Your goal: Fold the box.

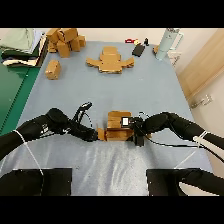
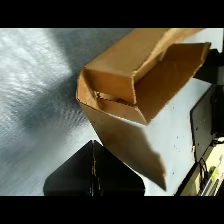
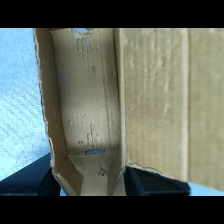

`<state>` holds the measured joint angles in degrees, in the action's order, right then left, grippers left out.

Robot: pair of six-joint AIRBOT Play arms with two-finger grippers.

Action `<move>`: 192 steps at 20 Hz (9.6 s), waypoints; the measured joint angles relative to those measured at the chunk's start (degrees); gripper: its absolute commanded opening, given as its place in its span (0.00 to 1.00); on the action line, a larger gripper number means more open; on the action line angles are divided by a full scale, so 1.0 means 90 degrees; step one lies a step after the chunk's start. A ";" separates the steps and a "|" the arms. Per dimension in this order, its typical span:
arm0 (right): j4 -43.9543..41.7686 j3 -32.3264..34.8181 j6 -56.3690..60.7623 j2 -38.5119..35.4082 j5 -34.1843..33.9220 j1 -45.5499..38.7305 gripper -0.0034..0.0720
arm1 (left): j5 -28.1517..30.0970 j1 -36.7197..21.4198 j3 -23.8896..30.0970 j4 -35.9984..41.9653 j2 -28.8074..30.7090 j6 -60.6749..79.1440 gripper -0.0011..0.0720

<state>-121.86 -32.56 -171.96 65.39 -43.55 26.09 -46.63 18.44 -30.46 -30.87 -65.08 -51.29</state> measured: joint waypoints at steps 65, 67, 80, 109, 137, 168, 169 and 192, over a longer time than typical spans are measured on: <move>-0.0002 0.0000 0.0010 0.0000 0.0000 -0.0002 0.63 | -0.1914 0.3546 -0.4522 -0.6747 -0.2873 -0.9870 0.04; -0.0002 0.0000 0.0005 0.0000 0.0000 -0.0002 0.63 | -0.1870 0.3546 -0.4529 -0.6732 -0.2880 -0.9867 0.48; 0.0007 -0.0002 0.0000 0.0000 0.0000 -0.0002 0.63 | -0.2919 0.3145 -0.4930 -0.5894 -0.2841 -0.9238 0.66; 0.0000 -0.0002 0.0002 0.0000 0.0000 -0.0002 0.63 | -0.2353 -0.0381 -0.3640 -0.2681 -0.1797 0.0979 0.03; 0.0000 0.0000 0.0002 0.0000 0.0000 -0.0002 0.63 | 0.0947 0.0500 -0.0471 0.0940 -0.1015 0.8347 0.96; 0.0000 -0.0002 0.0002 0.0000 0.0002 -0.0002 0.63 | 0.1370 0.1086 -0.0901 0.0551 -0.1384 0.7167 0.65; 0.0002 -0.0002 0.0002 0.0000 0.0000 -0.0002 0.63 | 0.1384 0.1086 -0.0901 0.0551 -0.1382 0.7140 0.65; 0.0000 -0.0002 0.0002 0.0000 -0.0022 -0.0002 0.63 | 0.1462 0.1093 -0.0901 0.0546 -0.1382 0.7074 0.65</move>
<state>-121.86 -32.58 -171.94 65.39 -43.75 26.06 -33.47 28.27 -38.57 -25.96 -77.52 12.38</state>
